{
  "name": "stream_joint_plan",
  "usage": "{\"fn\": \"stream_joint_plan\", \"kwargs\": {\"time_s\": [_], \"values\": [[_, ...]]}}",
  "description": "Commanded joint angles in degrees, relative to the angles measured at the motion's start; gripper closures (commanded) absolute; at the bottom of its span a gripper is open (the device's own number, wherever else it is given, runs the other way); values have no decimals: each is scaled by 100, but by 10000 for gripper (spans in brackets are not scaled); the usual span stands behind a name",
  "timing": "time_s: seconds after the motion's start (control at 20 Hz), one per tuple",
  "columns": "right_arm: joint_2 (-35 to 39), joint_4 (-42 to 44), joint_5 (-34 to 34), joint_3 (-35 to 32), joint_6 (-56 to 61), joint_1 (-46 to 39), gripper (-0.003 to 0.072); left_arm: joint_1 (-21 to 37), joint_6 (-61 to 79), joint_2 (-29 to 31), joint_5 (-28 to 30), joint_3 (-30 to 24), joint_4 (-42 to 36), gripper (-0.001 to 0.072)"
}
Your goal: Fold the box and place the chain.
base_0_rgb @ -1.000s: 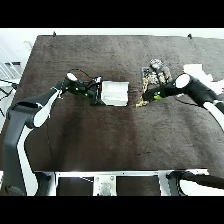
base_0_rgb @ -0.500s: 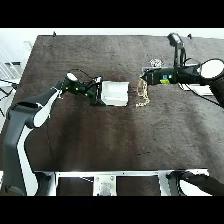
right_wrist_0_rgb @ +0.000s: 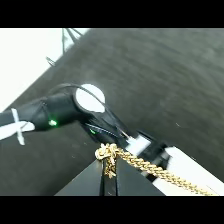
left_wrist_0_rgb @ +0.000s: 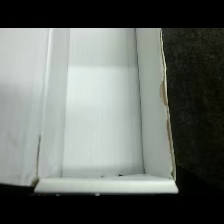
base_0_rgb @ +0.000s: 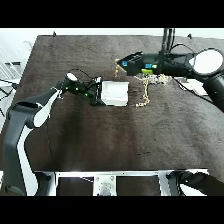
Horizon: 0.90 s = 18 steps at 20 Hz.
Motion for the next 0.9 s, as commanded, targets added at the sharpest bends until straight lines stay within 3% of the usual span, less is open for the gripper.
{"fn": "stream_joint_plan", "kwargs": {"time_s": [0.0, 0.25, 0.35, 0.6, 0.85], "values": [[-173, 61, -417, 57, -33, 511, 668, 0, 2, 4, 0, -2, 0, 253], [-407, 26, -354, -9, 52, 595, 668, 0, 2, 4, 2, -2, 0, 253], [-396, -420, -295, -15, 177, 494, 668, 0, 2, 4, 2, -2, 0, 252], [-170, -1923, -295, -15, 918, -350, 668, 0, 2, 4, 2, -2, 0, 252], [157, -2031, 4, -17, 940, -994, 668, 0, 2, 4, 2, -2, 0, 253]]}}
